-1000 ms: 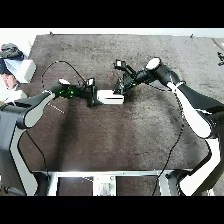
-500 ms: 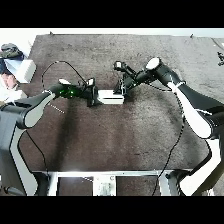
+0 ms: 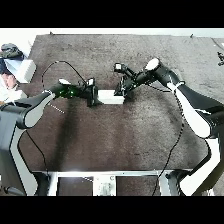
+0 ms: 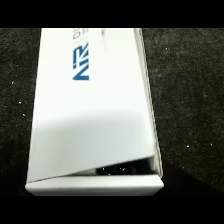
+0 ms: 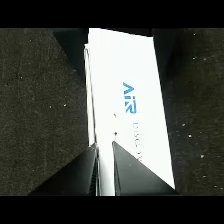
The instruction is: Fold the box and place the chain.
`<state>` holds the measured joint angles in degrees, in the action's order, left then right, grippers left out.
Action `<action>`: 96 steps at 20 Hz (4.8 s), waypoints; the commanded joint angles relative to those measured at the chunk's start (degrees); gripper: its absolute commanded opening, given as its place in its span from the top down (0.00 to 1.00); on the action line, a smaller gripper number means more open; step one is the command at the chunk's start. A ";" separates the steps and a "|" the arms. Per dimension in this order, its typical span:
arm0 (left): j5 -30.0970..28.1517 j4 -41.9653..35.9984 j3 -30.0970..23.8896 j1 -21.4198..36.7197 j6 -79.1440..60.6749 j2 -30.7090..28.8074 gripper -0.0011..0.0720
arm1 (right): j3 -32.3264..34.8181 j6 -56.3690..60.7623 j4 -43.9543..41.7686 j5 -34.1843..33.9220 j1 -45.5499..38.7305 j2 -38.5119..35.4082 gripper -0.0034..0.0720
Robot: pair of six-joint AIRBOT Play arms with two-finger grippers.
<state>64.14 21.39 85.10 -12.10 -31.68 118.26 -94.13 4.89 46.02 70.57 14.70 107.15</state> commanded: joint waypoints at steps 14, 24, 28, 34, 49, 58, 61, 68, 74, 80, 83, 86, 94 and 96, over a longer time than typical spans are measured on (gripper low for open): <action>0.00 0.00 0.00 0.07 -0.07 0.02 0.44 | 3.34 -0.11 -13.90 1.20 -3.28 -0.85 0.93; 0.00 0.00 0.00 0.07 -0.07 0.02 0.44 | 10.93 1.14 -9.84 -3.52 -3.82 1.07 0.93; 0.00 0.00 0.00 0.07 -0.07 0.02 0.44 | 10.88 1.03 -12.98 -3.32 -4.39 -0.48 0.93; -0.02 0.00 0.00 0.07 -0.09 0.02 0.44 | 11.89 2.43 -30.73 -3.23 -8.31 -13.81 0.94; -0.04 0.00 0.00 0.07 -0.11 0.02 0.44 | 80.19 2.40 -29.57 -60.61 -12.50 -89.94 0.93; -0.11 -5.38 0.15 0.63 1.68 -1.07 0.97 | 84.37 2.40 -29.55 -62.86 -12.50 -98.27 0.93; -1.27 -9.16 2.05 3.21 11.80 -5.49 0.97 | 84.37 2.40 -29.53 -62.90 -12.50 -98.27 0.93; -41.40 8.35 2.08 12.63 53.42 -26.62 0.98 | 84.37 2.40 -29.53 -62.90 -12.50 -98.27 0.93; -44.39 29.03 -2.36 22.99 80.28 -24.28 0.98 | 84.37 2.40 -29.53 -62.90 -12.50 -98.27 0.93; -52.17 29.22 -5.22 24.04 78.23 -14.84 0.97 | 84.39 2.40 -29.53 -62.90 -12.50 -98.27 0.93; -53.66 29.24 -5.22 24.17 75.87 -11.63 0.97 | 84.37 2.40 -29.53 -62.90 -12.50 -98.27 0.93; -55.32 29.22 -5.22 24.15 74.69 -9.77 0.97 | 84.37 2.40 -29.53 -62.90 -12.50 -98.27 0.93; -55.91 29.00 -5.22 24.17 74.86 -8.46 0.00 | 84.37 2.40 -29.53 -62.90 -12.50 -98.27 0.93; -55.71 29.05 -5.20 24.17 74.69 -9.38 0.00 | 84.37 2.40 -29.53 -62.90 -12.50 -98.27 0.93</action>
<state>8.43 50.48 79.88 12.01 43.07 109.43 -9.78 7.29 16.49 7.64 2.20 8.91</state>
